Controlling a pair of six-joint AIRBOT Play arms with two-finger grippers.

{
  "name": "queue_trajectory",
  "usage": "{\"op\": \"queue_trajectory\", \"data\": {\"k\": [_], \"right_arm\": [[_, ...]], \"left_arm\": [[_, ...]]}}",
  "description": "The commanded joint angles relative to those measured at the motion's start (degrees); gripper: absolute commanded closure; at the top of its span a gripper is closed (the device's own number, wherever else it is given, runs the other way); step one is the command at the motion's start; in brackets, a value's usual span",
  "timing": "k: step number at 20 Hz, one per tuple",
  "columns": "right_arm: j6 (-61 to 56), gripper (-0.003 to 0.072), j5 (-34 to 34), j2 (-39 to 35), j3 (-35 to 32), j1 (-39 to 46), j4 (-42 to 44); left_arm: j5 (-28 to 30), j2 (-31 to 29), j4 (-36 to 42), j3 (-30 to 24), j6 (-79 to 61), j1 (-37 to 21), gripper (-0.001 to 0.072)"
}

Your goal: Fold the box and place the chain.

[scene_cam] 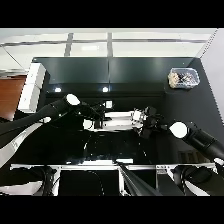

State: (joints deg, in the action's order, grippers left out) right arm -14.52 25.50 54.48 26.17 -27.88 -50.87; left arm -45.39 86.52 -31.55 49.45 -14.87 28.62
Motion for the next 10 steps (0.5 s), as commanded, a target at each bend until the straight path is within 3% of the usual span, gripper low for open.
{"op": "queue_trajectory", "data": {"k": [1,10], "right_arm": [[0.5,-0.0021,0.5,0.0,0.9,0.0,0.2],[27.0,-0.002,13.5,4.1,1.0,10.8,24.8]], "left_arm": [[0.2,0.0,0.0,0.0,0.0,0.0,0.0685],[0.3,0.0,0.0,0.0,0.0,0.2,0.0685]]}}
